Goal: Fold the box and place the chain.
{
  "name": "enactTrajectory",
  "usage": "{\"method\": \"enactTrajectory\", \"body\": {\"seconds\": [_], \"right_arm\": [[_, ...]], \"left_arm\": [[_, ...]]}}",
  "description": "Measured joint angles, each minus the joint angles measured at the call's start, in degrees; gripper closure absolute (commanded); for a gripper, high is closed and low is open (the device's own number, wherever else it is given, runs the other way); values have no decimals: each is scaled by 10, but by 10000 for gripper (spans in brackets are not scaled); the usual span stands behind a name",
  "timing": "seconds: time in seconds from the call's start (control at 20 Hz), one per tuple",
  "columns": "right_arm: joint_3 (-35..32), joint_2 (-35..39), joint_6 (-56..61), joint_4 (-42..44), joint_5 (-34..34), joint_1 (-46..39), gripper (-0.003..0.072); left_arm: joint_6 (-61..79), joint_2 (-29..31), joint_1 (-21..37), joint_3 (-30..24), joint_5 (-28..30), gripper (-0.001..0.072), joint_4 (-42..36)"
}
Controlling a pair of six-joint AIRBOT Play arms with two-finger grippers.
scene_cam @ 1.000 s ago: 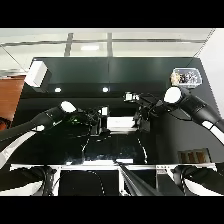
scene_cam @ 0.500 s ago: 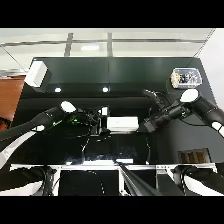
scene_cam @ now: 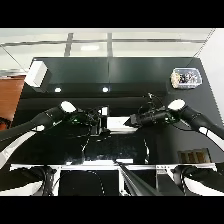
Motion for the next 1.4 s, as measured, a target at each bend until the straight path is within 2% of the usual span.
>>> {"method": "enactTrajectory", "body": {"seconds": [0.3,0.4,0.55,0.6,0.65,0.7,0.85,1.05,1.2,1.3,1.4], "right_arm": [[5,-5,16,-29,-7,-3,673],[27,5,8,-66,27,-31,673],[90,43,5,-123,150,-101,674],[108,63,14,-153,185,-128,674],[120,88,26,-195,214,-157,673],[126,115,40,-239,241,-182,674],[118,203,69,-350,280,-252,673],[74,278,95,-402,268,-304,673],[35,297,105,-385,225,-316,673],[16,303,109,-367,195,-320,673],[5,306,109,-352,176,-322,673]], "left_arm": [[0,0,0,0,0,340,0],[0,0,0,0,0,339,0],[-1,0,0,0,-1,337,0],[-1,0,0,0,-1,257,0],[-3,1,0,2,-2,44,2],[-4,3,0,4,0,-10,11],[-33,24,0,17,0,-10,27],[-154,85,0,41,-56,-10,128],[-222,127,-6,57,-97,-10,158],[-249,132,-20,73,-90,-9,156],[-266,113,-42,97,-70,-5,152]]}}
